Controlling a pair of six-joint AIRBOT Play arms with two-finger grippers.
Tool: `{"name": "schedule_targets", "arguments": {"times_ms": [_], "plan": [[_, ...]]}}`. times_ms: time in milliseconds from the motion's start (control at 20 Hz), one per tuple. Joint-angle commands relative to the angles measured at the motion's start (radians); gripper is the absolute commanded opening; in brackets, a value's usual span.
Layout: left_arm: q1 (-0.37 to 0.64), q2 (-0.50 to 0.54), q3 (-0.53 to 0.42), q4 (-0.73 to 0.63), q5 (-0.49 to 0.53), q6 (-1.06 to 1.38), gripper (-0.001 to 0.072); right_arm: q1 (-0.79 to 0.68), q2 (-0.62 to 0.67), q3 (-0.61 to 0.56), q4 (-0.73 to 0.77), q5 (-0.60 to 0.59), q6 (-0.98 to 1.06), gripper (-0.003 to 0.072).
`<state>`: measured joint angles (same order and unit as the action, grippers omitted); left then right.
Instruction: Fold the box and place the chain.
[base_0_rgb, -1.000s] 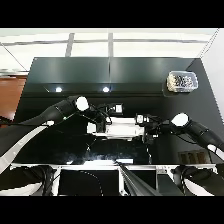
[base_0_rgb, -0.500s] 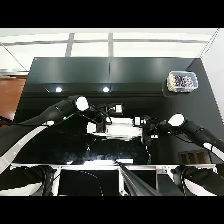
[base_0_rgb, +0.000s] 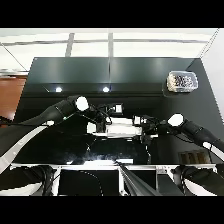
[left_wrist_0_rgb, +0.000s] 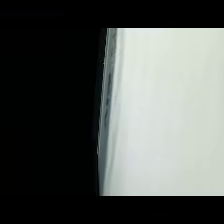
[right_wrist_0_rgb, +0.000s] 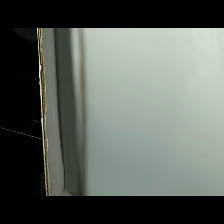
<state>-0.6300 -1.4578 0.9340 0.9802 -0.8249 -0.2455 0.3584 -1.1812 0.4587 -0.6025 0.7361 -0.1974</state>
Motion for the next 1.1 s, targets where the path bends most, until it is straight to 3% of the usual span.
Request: {"name": "schedule_targets", "arguments": {"times_ms": [0,50,150,300,450,500,550,600,650,750,800,850,900,1050], "plan": [[0.000,0.000,0.002,0.012,-0.030,-0.001,0.0030,0.000,-0.001,-0.001,-0.003,0.001,0.001,0.0481],[0.000,0.002,0.005,0.019,-0.053,-0.001,0.0061,0.000,-0.001,-0.001,-0.003,0.001,0.001,0.0481],[0.000,0.013,0.027,0.060,-0.122,-0.014,0.0409,0.000,-0.001,-0.001,-0.004,0.004,0.000,0.0481],[0.000,0.075,0.062,0.170,-0.190,-0.176,0.0436,0.001,-0.001,-0.001,-0.004,0.004,-0.002,0.0481],[0.000,0.171,0.066,0.314,-0.262,-0.386,0.0426,0.005,-0.001,-0.001,-0.024,0.004,-0.003,0.0481],[0.000,0.203,0.066,0.359,-0.308,-0.481,0.0384,0.005,-0.001,-0.001,-0.032,0.014,-0.006,0.0481],[0.000,0.230,0.065,0.388,-0.364,-0.568,0.0281,0.005,-0.001,-0.001,-0.045,0.020,-0.007,0.0481],[0.000,0.248,0.065,0.406,-0.428,-0.629,0.0122,0.005,-0.001,-0.001,-0.045,0.023,-0.010,0.0481],[0.000,0.257,0.065,0.401,-0.504,-0.655,0.0025,0.005,-0.001,-0.001,-0.045,0.023,-0.010,0.0481],[0.000,0.257,0.053,0.272,-0.635,-0.728,0.0025,0.005,-0.001,-0.001,-0.045,0.023,-0.017,0.0479],[-0.006,0.257,0.034,0.166,-0.635,-0.730,0.0024,0.005,-0.001,-0.001,-0.045,0.023,-0.018,0.0401],[-0.016,0.257,0.008,0.072,-0.597,-0.723,0.0025,0.005,-0.001,-0.001,-0.045,0.023,-0.018,0.0259],[-0.028,0.257,-0.017,0.020,-0.527,-0.723,0.0025,0.005,-0.001,-0.001,-0.045,0.023,-0.021,0.0177],[-0.056,0.257,-0.089,-0.079,-0.218,-0.723,0.0025,0.005,-0.001,-0.001,-0.045,0.023,-0.021,0.0176]]}}
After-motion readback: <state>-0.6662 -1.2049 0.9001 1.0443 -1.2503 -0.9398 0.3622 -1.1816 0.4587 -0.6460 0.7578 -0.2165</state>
